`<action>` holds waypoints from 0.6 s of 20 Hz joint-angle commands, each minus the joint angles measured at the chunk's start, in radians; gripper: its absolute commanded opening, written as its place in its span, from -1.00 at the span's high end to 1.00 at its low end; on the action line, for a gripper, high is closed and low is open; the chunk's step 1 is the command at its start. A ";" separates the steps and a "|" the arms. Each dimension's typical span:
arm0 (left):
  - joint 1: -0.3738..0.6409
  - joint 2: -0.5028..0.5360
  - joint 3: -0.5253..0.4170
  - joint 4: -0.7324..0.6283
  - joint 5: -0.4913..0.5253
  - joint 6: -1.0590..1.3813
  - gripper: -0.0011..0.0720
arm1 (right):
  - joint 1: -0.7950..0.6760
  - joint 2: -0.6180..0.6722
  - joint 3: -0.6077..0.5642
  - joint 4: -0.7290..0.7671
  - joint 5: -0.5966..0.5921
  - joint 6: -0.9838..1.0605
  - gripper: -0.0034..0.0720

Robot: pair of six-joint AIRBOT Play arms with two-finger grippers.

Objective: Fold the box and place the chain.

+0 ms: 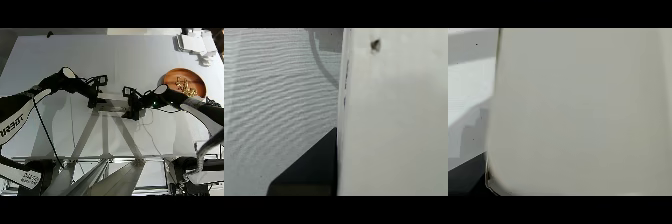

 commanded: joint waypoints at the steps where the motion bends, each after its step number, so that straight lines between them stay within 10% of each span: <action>1: 0.000 0.000 0.001 0.002 -0.002 0.000 0.95 | -0.001 0.001 -0.009 0.001 -0.003 -0.015 -0.69; 12: 0.000 0.000 0.001 0.002 -0.002 0.000 0.95 | -0.001 0.020 -0.035 0.019 -0.126 -0.016 -0.84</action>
